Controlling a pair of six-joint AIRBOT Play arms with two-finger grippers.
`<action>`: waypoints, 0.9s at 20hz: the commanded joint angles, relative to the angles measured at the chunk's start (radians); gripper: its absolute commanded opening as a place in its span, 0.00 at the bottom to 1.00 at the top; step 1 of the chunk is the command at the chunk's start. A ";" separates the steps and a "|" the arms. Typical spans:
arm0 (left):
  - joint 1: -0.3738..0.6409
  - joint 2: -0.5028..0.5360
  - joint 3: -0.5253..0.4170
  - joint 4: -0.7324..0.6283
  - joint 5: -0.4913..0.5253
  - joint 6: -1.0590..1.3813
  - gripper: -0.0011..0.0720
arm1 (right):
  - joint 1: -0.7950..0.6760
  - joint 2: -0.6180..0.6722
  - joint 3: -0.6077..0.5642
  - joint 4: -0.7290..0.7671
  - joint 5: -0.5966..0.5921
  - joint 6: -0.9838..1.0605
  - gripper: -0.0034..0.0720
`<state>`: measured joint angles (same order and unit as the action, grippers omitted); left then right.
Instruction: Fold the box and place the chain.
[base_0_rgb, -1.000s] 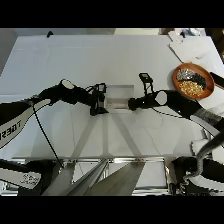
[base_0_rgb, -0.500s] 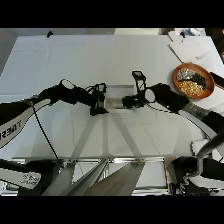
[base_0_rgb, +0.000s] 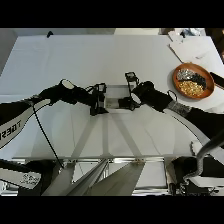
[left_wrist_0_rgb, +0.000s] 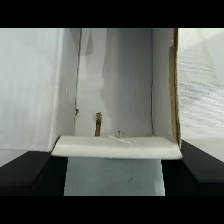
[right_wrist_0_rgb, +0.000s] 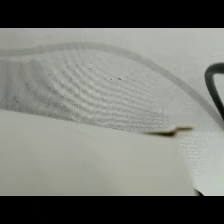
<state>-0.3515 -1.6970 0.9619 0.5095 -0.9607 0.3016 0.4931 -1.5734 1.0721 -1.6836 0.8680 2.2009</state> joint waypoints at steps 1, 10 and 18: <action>0.000 0.000 0.000 0.000 0.000 0.001 0.36 | 0.011 -0.012 0.019 -0.018 -0.016 0.107 0.06; 0.000 0.000 0.000 0.000 0.000 0.001 0.36 | 0.011 0.017 0.025 -0.017 0.001 0.101 0.36; 0.000 0.000 0.000 0.000 0.000 0.001 0.36 | 0.011 0.056 0.025 -0.025 0.129 0.042 0.68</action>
<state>-0.3508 -1.6966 0.9623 0.5106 -0.9627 0.3031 0.5034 -1.5230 1.0973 -1.7008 0.9237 2.2543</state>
